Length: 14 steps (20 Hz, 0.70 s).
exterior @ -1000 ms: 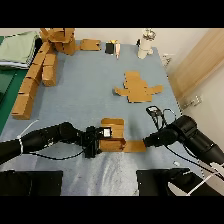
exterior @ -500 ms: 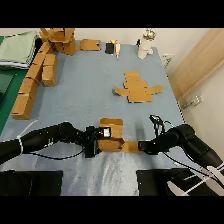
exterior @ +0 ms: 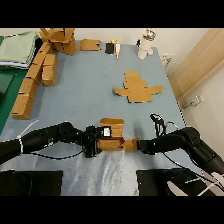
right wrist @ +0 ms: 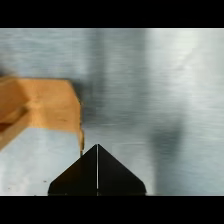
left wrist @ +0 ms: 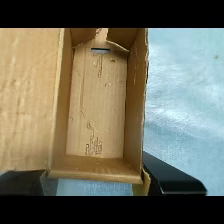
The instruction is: Fold the box.
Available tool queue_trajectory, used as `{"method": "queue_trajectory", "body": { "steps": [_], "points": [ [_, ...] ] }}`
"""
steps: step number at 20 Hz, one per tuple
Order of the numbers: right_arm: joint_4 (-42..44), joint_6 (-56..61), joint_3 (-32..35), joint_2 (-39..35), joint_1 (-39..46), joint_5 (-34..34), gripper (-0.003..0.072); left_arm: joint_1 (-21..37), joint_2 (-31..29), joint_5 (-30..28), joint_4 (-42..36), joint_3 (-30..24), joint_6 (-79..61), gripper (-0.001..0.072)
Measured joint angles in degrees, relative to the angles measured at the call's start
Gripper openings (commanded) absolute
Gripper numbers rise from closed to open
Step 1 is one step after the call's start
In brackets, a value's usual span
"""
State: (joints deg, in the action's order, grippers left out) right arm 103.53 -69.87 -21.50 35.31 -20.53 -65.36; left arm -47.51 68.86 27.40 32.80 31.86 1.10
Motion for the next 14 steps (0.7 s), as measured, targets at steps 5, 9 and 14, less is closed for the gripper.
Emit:
{"method": "queue_trajectory", "body": {
  "steps": [5,9,14],
  "points": [
    [-2.05,0.55,0.02,-0.17,0.15,-0.63,0.0004,-0.07,0.0,0.2,0.13,0.0,0.0,0.0599],
    [-2.93,1.33,0.09,-0.24,0.15,-0.39,0.0004,-0.07,0.0,-0.17,0.15,0.0,-0.02,0.0599],
    [-3.28,1.64,0.74,1.18,0.15,5.16,0.0003,-0.07,0.0,-0.42,0.15,0.0,0.0,0.0599]
  ]
}}
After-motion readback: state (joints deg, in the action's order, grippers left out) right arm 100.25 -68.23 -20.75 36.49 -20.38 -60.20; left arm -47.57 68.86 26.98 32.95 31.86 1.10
